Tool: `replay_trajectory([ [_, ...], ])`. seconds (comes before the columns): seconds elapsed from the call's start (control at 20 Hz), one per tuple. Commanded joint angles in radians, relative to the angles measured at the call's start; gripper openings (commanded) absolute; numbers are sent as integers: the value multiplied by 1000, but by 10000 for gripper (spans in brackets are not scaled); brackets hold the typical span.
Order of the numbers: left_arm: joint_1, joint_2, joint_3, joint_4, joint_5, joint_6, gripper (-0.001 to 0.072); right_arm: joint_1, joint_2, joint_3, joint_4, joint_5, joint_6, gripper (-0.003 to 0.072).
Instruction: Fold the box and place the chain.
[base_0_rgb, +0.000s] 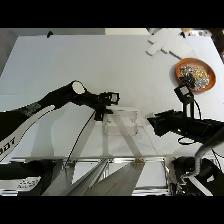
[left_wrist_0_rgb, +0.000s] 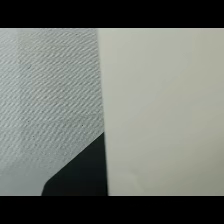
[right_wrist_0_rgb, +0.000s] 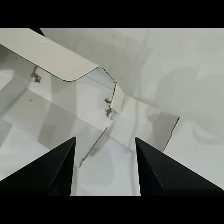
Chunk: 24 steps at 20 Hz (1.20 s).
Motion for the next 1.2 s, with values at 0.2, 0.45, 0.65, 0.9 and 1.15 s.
replay_trajectory([
  [0.2, 0, -30, 8, 3, -6, -10, 4, 0, 0, 1, -1, -1, 0, 419],
  [0.45, 1, -30, 8, 4, -7, -10, 7, 0, 0, 1, -1, -1, 0, 419],
  [0.65, 1, -29, 8, 4, -7, -10, 11, 0, 0, 1, -1, -1, 0, 419],
  [0.9, 1, -29, 8, 4, -7, -10, 11, 0, 0, 1, 1, 0, -10, 363],
  [1.15, 1, -29, 8, 4, -7, -10, 11, 1, -30, 0, 195, 18, -396, 5],
])
